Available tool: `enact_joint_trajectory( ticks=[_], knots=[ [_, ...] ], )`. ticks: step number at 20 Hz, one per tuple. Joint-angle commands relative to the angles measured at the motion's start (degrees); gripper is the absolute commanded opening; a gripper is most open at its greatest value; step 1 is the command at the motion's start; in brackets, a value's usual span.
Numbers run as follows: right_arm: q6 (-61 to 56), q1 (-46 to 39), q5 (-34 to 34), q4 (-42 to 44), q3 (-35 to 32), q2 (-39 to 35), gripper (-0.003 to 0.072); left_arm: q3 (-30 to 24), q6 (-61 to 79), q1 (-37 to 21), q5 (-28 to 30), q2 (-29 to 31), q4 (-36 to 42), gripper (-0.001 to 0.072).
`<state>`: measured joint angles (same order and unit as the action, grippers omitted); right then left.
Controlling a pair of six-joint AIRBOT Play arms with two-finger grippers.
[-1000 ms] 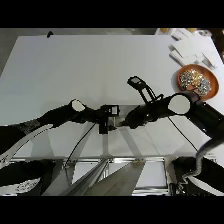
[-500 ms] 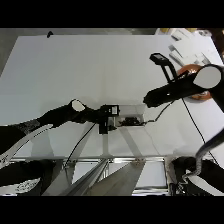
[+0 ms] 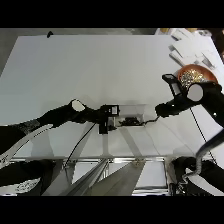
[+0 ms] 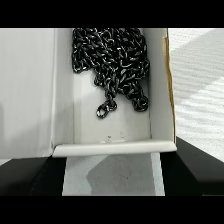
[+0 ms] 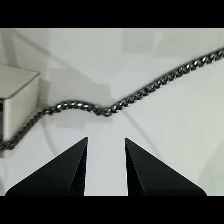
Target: Fold the box and place the chain.
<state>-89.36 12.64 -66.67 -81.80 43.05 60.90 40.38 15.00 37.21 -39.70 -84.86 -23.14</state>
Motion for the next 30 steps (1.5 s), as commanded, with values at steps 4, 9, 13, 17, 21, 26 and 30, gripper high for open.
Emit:
enact_joint_trajectory(
  ticks=[4, 9, 13, 17, 21, 26, 30],
  knots=[
    [-3.69, -0.13, 9.25, -1.14, -5.92, 2.75, 0.0260, -0.02, 0.02, 0.02, 0.02, 0.04, -0.02, 0.0322],
    [-3.93, -0.13, 12.66, -1.84, -5.92, 5.97, 0.0218, -0.02, 0.02, 0.02, 0.02, 0.04, -0.02, 0.0322],
    [-6.62, -0.13, 12.66, -4.00, -5.92, 8.35, 0.0214, -0.02, 0.02, 0.02, 0.02, 0.04, -0.02, 0.0322],
    [-6.58, -0.13, 13.55, -3.96, -5.92, 8.46, 0.0110, -0.02, 0.02, 0.02, 0.02, 0.04, -0.02, 0.0322],
    [-5.33, -0.13, 13.44, -3.89, -5.90, 8.37, 0.0016, -0.02, 0.02, 0.02, 0.02, 0.04, -0.02, 0.0322],
    [-4.28, -0.13, 9.57, -3.56, -5.90, 1.31, 0.0015, -0.02, 0.02, 0.02, 0.02, 0.04, -0.02, 0.0322],
    [-1.53, 2.14, 6.75, 0.87, -5.90, -10.75, 0.0015, -0.02, 0.02, 0.02, 0.04, 0.04, -0.02, 0.0322]
  ],
)
